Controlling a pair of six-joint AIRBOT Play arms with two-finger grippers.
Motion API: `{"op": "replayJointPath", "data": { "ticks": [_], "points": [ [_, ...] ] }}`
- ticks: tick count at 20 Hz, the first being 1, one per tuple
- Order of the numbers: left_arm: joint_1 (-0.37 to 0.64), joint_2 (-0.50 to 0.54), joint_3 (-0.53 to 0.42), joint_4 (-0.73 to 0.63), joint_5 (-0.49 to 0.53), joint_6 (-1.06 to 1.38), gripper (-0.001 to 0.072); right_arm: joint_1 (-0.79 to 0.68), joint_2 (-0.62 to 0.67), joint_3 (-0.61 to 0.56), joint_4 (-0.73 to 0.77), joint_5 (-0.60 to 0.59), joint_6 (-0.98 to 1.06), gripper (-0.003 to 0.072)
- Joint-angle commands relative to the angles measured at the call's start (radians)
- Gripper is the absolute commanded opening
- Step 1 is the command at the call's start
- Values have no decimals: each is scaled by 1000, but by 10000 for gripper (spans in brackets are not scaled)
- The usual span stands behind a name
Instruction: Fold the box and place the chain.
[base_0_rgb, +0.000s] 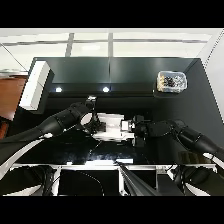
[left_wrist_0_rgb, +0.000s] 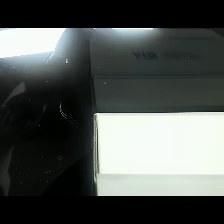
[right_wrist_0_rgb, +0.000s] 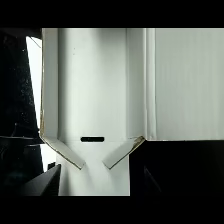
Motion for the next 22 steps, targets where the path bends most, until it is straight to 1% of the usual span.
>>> {"op": "replayJointPath", "data": {
  "ticks": [1,4,6,7,8,9,10,11,12,17,20,22],
  "points": [
    [1,-1,-6,3,10,-3,30,1,-4,1,31,-25,-6,538],
    [1,-1,-6,3,9,-3,30,3,-19,1,62,-22,-6,537],
    [1,-1,-6,3,8,-3,30,23,-26,1,71,16,-2,535],
    [1,-1,-6,3,8,-3,29,38,-26,1,76,42,4,424],
    [1,-1,-6,3,8,-4,30,57,-26,1,76,62,21,254],
    [1,-1,-6,3,8,-4,30,72,-28,1,76,71,40,233],
    [1,-1,-6,3,8,-4,30,82,-30,1,75,70,56,186],
    [1,-1,-6,3,8,-4,30,87,-31,1,75,71,73,96],
    [1,-1,-6,3,8,-4,30,88,-31,1,75,76,82,84],
    [0,-2,-6,-19,13,-3,30,88,-37,1,85,135,138,84],
    [0,-2,-6,-18,11,-3,30,95,-61,1,93,142,141,83],
    [0,-2,-6,-18,11,-3,30,117,-71,1,93,169,141,84]
  ]
}}
